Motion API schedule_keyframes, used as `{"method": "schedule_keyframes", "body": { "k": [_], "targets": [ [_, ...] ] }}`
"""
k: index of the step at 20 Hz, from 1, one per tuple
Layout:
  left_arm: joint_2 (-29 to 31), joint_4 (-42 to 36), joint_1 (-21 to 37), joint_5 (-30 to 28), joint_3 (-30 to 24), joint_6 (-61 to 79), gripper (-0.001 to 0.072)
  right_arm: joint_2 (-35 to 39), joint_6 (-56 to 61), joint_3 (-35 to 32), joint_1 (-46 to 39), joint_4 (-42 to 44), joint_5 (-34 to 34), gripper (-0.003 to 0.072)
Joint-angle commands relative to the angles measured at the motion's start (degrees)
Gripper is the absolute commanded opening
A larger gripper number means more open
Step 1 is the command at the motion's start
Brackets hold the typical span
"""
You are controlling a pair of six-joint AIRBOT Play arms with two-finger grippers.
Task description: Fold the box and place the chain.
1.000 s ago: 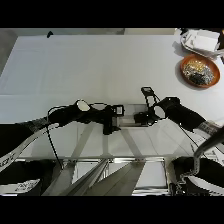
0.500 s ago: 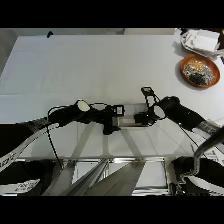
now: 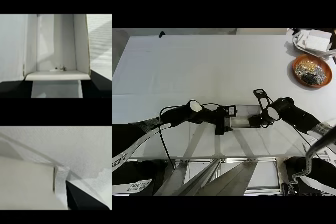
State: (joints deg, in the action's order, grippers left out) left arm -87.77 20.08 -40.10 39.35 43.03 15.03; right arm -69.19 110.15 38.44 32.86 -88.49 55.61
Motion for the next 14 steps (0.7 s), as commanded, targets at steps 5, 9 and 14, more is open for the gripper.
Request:
{"method": "schedule_keyframes", "body": {
  "k": [5, 9, 14],
  "targets": [
    [0.04, 0.11, 0.0, 0.31, -0.02, 0.0, 0.0314, 2.27, -0.72, 0.11, 0.02, 0.17, -0.72, 0.0321],
    [0.04, 0.11, 0.0, 0.33, -0.02, 0.0, 0.0314, 1.99, -0.7, 0.11, 0.02, -0.2, -1.51, 0.0133],
    [0.04, 0.11, 0.0, 0.31, -0.02, 0.0, 0.0314, 0.61, -0.66, 0.11, 0.04, -0.28, -1.22, 0.0009]
  ]
}}
